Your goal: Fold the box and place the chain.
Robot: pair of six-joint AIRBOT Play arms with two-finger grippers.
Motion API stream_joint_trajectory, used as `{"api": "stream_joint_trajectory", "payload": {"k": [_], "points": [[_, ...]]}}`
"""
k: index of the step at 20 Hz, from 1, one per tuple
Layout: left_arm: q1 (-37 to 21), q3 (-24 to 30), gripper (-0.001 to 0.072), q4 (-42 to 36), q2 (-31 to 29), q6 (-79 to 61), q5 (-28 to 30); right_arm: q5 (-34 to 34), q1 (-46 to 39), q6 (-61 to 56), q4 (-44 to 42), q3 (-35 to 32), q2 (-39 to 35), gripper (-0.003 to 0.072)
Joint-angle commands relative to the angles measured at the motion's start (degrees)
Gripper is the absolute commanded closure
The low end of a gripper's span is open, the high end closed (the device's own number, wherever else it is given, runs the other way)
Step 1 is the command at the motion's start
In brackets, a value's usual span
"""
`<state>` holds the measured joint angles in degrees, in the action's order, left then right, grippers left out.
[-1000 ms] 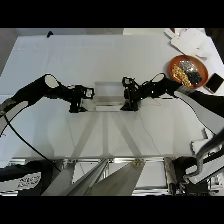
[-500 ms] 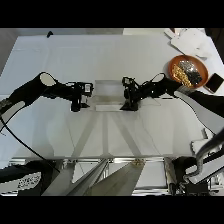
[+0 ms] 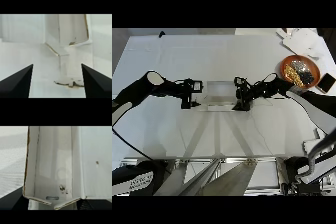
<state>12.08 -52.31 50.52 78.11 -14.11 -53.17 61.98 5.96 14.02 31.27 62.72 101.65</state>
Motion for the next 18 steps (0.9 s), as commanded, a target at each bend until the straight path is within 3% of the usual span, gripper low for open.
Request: {"api": "stream_joint_trajectory", "payload": {"k": [1,8,10,13,18], "points": [[-1.4,0.0,0.0056,0.4,-2.9,1.8,0.2,0.0,0.0,0.0,0.0,0.0,0.0,0.0158],[1.9,0.0,0.0095,-5.4,-1.4,2.2,1.1,0.0,0.0,0.0,0.0,0.0,0.0,0.0158],[2.5,0.0,0.0261,-3.8,-0.6,2.3,1.5,0.0,0.0,0.0,0.0,0.0,0.0,0.0158],[2.7,0.0,0.0246,1.4,0.0,7.3,4.5,0.0,0.0,0.0,0.0,0.0,0.0,0.0158],[3.7,0.0,0.0244,3.6,0.3,8.0,4.4,0.0,0.0,0.0,0.0,0.0,0.0,0.0158]]}}
